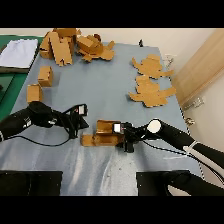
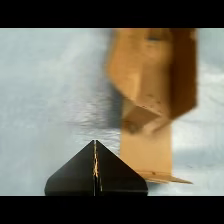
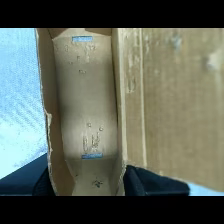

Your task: Fold the box.

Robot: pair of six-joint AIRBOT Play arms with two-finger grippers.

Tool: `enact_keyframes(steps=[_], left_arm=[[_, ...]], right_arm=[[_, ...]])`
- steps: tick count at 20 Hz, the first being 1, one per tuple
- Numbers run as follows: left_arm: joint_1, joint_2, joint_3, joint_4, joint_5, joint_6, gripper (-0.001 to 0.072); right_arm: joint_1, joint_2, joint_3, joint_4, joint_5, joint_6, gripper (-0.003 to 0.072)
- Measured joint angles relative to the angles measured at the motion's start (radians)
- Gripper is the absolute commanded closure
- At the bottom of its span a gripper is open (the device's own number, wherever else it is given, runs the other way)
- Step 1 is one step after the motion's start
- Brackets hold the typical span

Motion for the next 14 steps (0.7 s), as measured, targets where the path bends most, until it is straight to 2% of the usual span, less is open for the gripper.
enact_keyframes(steps=[2, 3, 4, 5, 11, 14], left_arm=[[-0.031, 0.02, -0.027, 0.0, 0.005, 0.059, 0.0699], [-0.041, 0.026, -0.034, 0.0, 0.011, 0.078, 0.0658], [-0.05, 0.031, -0.041, -0.001, 0.014, 0.095, 0.0396], [-0.056, 0.034, -0.045, -0.003, 0.016, 0.104, 0.0335], [-0.069, 0.049, -0.057, 0.027, 0.03, 0.13, 0.0335], [-0.069, 0.091, -0.057, 0.024, 0.064, 0.122, 0.0335]], right_arm=[[0.0, 0.0, 0.0, 0.0, 0.0, 0.0, 0.0227], [0.0, 0.0, 0.0, 0.0, 0.001, 0.0, 0.0227], [0.0, 0.0, 0.0, 0.0, 0.001, 0.0, 0.0227], [0.0, 0.0, 0.0, 0.0, 0.0, -0.001, 0.0227], [0.0, 0.0, 0.0, 0.0, 0.0, 0.0, 0.0227], [0.0, -0.001, 0.0, 0.0, 0.0, 0.0, 0.0227]])
